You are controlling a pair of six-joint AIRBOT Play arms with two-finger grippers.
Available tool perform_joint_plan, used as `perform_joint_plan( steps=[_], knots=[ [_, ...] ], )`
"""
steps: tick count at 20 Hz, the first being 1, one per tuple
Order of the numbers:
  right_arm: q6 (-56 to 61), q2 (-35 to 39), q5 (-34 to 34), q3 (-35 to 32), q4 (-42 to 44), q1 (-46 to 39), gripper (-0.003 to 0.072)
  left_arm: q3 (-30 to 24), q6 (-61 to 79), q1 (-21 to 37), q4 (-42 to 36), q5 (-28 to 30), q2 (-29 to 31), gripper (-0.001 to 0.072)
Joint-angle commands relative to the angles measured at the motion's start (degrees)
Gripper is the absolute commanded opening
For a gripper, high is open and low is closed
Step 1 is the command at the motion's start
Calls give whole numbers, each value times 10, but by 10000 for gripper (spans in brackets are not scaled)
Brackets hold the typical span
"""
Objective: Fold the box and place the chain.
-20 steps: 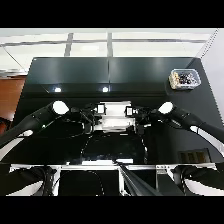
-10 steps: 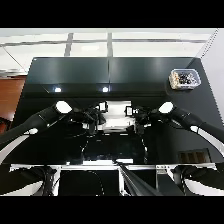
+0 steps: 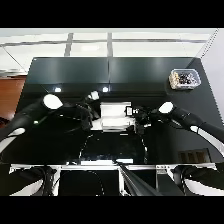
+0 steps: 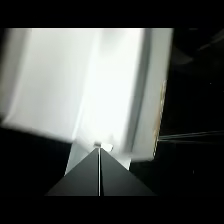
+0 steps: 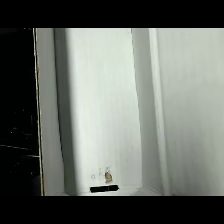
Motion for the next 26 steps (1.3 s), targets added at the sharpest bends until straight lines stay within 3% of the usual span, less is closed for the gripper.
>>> perform_joint_plan(
  steps=[1, 3, 4, 7, 9, 11, 15, 18, 22, 23, 25, 26],
  knots=[
    [0, 0, 0, 0, 0, 0, 11, 1, -270, 75, 195, -88, 70, 28],
    [0, 0, 0, 0, 0, 0, 11, -43, -457, 148, 218, -76, 79, 29],
    [0, 0, 0, 0, 0, 0, 11, -69, -525, 193, 178, -70, 75, 30],
    [0, 0, 0, 0, 0, 0, 11, -141, -461, 314, -109, -106, 37, 30],
    [0, 0, 0, 0, 0, 0, 11, -160, -395, 338, -219, -143, -12, 27],
    [0, 0, 0, 0, 0, 0, 11, -158, -394, 308, -217, -126, -57, 26],
    [0, 0, 0, 0, 0, 0, 11, -117, -396, 184, -213, -60, -129, 26],
    [0, 0, 0, 0, 0, 0, 11, -62, -388, 122, -207, -107, -179, 27],
    [0, 0, 1, 0, 0, 0, 11, -14, -346, 137, -214, -177, -179, 28],
    [0, 0, 1, 0, 0, 0, 11, -5, -343, 146, -223, -191, -177, 76],
    [0, 0, 1, 0, 0, 0, 11, 12, -337, 152, -243, -215, -177, 486],
    [0, 0, 1, 0, 0, 0, 11, 19, -337, 147, -249, -215, -177, 534]
  ],
)
